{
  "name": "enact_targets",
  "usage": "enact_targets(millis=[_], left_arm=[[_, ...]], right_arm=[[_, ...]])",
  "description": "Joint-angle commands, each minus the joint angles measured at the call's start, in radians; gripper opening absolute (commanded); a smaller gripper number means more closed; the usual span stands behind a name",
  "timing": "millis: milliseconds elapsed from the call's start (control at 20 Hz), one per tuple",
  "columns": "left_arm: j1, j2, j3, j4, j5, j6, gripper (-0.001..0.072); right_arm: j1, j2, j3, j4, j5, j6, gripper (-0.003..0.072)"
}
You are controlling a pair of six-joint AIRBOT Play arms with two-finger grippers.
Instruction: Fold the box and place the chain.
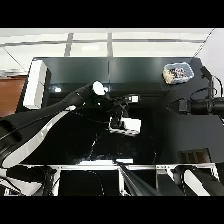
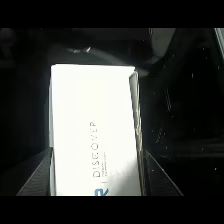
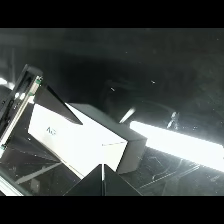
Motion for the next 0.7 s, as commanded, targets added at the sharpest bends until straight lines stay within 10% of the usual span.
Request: enact_targets(millis=[0,400,500,650], left_arm=[[-0.024,-0.001,0.024,0.07,-0.008,-0.068,0.0709],[-0.171,-0.002,0.076,0.432,0.07,-0.386,0.0662],[-0.18,0.002,0.114,0.538,0.029,-0.518,0.0285],[-0.124,0.046,0.217,0.652,-0.14,-0.687,0.0272]], right_arm=[[0.0,0.0,0.001,-0.006,0.0,-0.001,0.0014],[0.0,0.0,0.001,-0.006,0.001,-0.001,0.0014],[0.0,0.0,0.001,-0.007,0.006,-0.001,0.0014],[0.0,0.0,0.001,-0.01,0.008,-0.002,0.0014]])
